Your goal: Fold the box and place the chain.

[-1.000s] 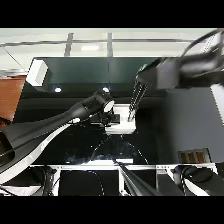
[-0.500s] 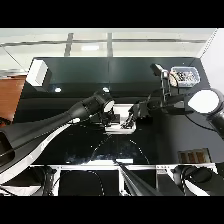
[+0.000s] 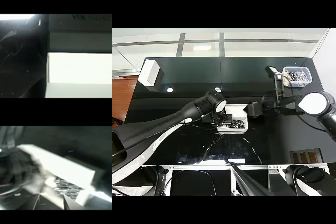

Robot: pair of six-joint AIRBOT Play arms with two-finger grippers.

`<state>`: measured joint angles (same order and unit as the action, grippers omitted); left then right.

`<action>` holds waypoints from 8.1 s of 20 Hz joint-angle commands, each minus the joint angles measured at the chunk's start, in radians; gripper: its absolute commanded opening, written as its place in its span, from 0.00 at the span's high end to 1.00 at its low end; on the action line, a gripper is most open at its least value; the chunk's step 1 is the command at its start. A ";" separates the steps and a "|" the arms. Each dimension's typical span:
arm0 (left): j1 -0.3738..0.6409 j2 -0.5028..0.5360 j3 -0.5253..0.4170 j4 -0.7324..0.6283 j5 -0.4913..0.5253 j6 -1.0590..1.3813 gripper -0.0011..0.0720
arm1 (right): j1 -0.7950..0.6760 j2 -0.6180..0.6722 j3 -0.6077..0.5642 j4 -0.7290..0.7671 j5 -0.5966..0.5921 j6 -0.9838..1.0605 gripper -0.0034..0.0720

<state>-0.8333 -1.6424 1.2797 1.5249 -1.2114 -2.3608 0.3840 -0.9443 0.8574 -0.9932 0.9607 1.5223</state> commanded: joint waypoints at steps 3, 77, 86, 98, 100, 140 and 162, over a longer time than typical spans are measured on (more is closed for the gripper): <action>0.001 0.000 0.000 -0.023 0.000 0.001 0.95 | -0.197 0.002 -0.002 -0.193 0.062 -0.022 0.50; 0.396 0.249 -0.570 -1.044 0.377 2.643 0.01 | -0.232 -0.002 -0.002 -0.186 0.111 -0.034 0.50; 0.406 0.227 -0.540 -1.004 0.374 2.612 0.01 | -0.232 -0.002 -0.002 -0.186 0.109 -0.034 0.50; 0.351 0.220 -0.529 -1.013 0.406 2.653 0.01 | -0.232 -0.002 -0.002 -0.186 0.105 -0.034 0.50; 0.346 0.218 -0.527 -1.013 0.417 2.649 0.01 | -0.232 -0.002 -0.002 -0.186 0.102 -0.034 0.50; 0.271 0.171 -0.466 -1.014 0.431 2.584 0.46 | -0.232 -0.312 -0.019 0.459 -0.098 -0.766 0.02; 0.269 0.171 -0.466 -1.012 0.433 2.584 0.46 | -0.077 -0.275 0.024 0.179 0.224 -1.270 0.02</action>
<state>-0.5636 -1.4708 0.8127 0.5114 -0.7788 0.2234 0.2867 -1.2289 0.8806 -0.8013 1.1591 0.2558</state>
